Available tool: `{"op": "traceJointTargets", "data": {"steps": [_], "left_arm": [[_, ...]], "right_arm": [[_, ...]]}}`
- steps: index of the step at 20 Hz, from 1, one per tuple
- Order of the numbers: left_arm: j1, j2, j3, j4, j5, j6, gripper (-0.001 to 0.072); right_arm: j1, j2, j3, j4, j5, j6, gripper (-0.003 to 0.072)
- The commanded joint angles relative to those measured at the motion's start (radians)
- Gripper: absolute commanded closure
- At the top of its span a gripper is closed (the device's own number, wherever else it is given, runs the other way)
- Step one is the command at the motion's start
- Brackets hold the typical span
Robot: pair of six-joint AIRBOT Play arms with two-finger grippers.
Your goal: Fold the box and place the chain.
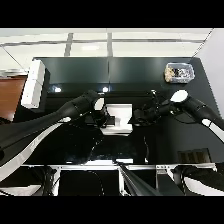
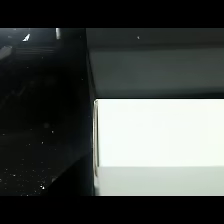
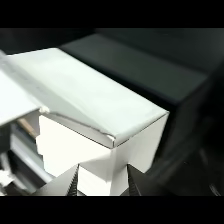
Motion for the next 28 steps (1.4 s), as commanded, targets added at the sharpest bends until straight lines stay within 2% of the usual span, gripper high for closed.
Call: {"op": "traceJointTargets", "data": {"steps": [1, 7, 9, 10, 17, 22, 26, 28], "left_arm": [[0.000, 0.000, 0.001, -0.006, 0.000, 0.000, 0.0683], [0.000, 0.000, 0.001, -0.005, 0.001, 0.000, 0.0683], [0.000, 0.000, 0.001, -0.005, 0.000, 0.000, 0.0683], [0.000, 0.000, 0.001, -0.005, 0.000, 0.000, 0.0683], [0.000, 0.000, 0.001, -0.006, 0.000, 0.000, 0.0683], [0.000, 0.000, 0.001, -0.005, 0.000, 0.000, 0.0682], [0.000, 0.000, 0.001, -0.005, 0.000, 0.000, 0.0683], [0.000, 0.000, 0.001, -0.005, 0.000, 0.000, 0.0683]], "right_arm": [[0.084, 0.000, 0.064, -0.194, -0.017, 0.208, 0.0352], [0.233, -0.020, 0.113, -0.455, -0.071, 0.475, 0.0354], [0.277, -0.043, 0.141, -0.539, -0.072, 0.554, 0.0416], [0.299, -0.056, 0.158, -0.577, -0.068, 0.588, 0.0446], [0.423, -0.127, 0.269, -0.805, 0.010, 0.838, 0.0449], [0.452, -0.150, 0.270, -0.840, 0.016, 0.946, 0.0450], [0.452, -0.181, 0.270, -0.775, 0.014, 0.945, 0.0451], [0.452, -0.184, 0.270, -0.759, 0.009, 0.945, 0.0671]]}}
